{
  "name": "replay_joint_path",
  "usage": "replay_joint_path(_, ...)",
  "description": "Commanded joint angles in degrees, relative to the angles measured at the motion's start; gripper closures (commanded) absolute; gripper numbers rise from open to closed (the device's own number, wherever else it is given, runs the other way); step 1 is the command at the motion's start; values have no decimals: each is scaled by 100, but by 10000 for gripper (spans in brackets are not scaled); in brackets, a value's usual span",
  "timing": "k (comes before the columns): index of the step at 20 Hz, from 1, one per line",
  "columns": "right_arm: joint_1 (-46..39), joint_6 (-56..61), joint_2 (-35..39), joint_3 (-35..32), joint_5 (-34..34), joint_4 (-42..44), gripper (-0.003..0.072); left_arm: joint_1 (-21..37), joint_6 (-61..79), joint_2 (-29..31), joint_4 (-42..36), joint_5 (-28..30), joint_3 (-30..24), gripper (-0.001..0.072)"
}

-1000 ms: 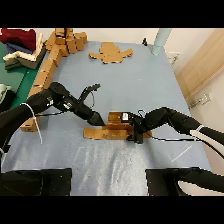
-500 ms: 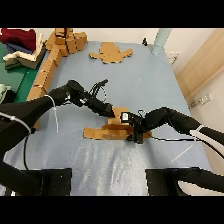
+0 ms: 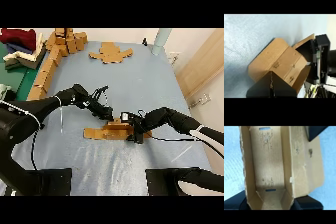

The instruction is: Fold the box.

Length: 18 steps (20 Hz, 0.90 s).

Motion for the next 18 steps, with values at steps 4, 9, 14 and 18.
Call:
replay_joint_path(4,2,2,-2,2,-2,-4,94,343,863,1001,212,-267,-184,703)
replay_joint_path(9,2,2,-2,4,-2,-7,94,109,2844,2796,625,127,-1554,703)
replay_joint_path(14,2,2,-2,2,-2,-13,94,-380,4647,4203,1738,1008,-2645,694)
replay_joint_path(18,2,2,-2,2,-2,-20,94,-133,4992,4107,1735,1432,-3073,16)
